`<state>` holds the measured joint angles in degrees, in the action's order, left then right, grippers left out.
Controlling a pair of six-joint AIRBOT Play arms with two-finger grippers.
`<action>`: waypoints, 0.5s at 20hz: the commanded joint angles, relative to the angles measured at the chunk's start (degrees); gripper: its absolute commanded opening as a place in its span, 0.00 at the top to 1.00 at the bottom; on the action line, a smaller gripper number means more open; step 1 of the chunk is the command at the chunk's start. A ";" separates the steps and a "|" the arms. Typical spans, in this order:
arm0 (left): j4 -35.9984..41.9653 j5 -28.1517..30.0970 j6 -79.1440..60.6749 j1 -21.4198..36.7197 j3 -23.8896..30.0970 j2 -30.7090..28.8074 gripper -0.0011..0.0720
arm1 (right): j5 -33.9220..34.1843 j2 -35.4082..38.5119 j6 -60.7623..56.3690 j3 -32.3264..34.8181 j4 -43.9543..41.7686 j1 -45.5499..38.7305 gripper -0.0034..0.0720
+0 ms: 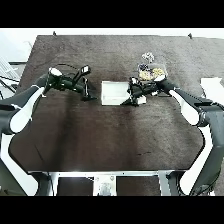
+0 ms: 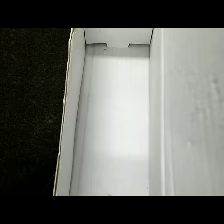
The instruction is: Fold the box and place the chain.
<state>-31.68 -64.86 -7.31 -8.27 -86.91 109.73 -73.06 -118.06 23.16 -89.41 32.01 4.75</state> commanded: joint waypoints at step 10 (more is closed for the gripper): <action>7.28 -1.36 -10.43 -1.81 -0.39 4.42 0.00 | -0.02 0.00 0.00 0.02 -0.02 0.04 0.30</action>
<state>-26.63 -64.71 -15.88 -9.85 -86.80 113.16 -73.06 -118.06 23.16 -89.41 32.01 4.75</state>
